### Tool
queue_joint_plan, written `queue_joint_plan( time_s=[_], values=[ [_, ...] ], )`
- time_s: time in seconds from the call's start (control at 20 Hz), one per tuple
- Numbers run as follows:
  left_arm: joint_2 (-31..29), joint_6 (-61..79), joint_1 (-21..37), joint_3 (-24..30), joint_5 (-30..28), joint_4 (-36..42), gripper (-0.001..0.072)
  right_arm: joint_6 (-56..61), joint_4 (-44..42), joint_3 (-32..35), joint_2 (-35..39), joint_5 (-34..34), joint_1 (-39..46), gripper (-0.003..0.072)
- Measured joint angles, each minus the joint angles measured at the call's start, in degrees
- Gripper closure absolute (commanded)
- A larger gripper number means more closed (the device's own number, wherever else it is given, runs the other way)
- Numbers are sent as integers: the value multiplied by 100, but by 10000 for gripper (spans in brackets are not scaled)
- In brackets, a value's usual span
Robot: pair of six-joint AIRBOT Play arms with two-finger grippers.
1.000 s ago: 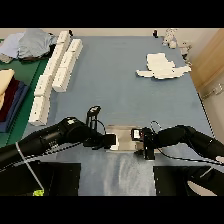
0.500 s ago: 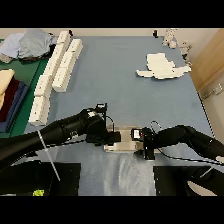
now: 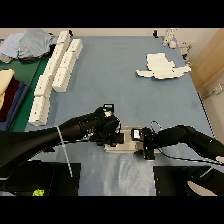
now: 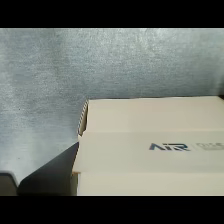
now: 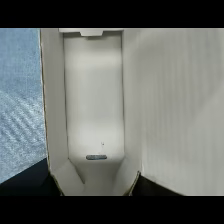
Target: Fold the box.
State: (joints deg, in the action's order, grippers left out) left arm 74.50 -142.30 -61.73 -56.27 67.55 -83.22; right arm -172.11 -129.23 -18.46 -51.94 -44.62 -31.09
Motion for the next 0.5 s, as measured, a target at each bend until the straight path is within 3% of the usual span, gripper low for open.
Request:
queue_joint_plan(
  time_s=[0.05, 0.1, 0.5],
  values=[
    [59, -2, -22, -37, 52, -15, 384, -2, 2, 0, 0, 0, 0, 196],
    [103, -4, -39, -63, 96, -26, 273, -2, 2, 0, 0, 0, 0, 196],
    [317, -24, -74, -125, 13, -109, 288, -2, 0, 0, 0, 0, 0, 196]
  ],
)
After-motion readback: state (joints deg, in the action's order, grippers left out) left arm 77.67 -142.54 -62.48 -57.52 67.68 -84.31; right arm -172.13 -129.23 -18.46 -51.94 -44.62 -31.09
